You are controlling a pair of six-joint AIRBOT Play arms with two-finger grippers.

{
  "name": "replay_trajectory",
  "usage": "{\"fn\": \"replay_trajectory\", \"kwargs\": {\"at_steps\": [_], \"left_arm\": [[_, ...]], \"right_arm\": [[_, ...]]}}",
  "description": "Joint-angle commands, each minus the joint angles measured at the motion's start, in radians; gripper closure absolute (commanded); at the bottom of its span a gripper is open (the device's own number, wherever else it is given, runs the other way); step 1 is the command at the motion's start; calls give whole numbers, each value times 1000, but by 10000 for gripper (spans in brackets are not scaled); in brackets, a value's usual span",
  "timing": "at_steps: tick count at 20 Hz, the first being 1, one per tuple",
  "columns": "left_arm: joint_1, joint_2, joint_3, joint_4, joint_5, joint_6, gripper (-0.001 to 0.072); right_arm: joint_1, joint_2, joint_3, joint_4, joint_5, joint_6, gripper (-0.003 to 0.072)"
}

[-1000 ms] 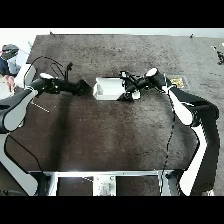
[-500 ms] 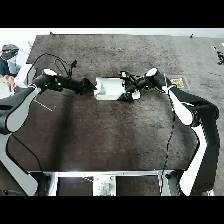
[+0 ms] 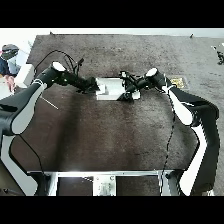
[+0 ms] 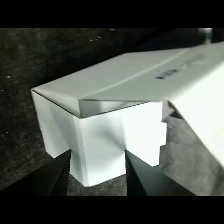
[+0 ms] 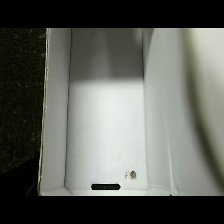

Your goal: Fold the box and place the chain.

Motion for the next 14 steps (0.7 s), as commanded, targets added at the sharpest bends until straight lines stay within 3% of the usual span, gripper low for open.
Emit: {"fn": "replay_trajectory", "kwargs": {"at_steps": [1, 6, 10, 14], "left_arm": [[-37, 0, 32, 109, 37, -133, 343], [-66, 0, 43, 170, 94, -244, 343], [-93, 0, 69, 286, 98, -377, 343], [-114, -29, 93, 310, 74, -441, 343]], "right_arm": [[0, 0, 0, 0, 0, 0, 524], [0, 0, 0, 0, 0, 0, 525], [0, 0, 0, 0, 0, 0, 524], [0, 0, 0, 0, 1, 0, 525]]}}
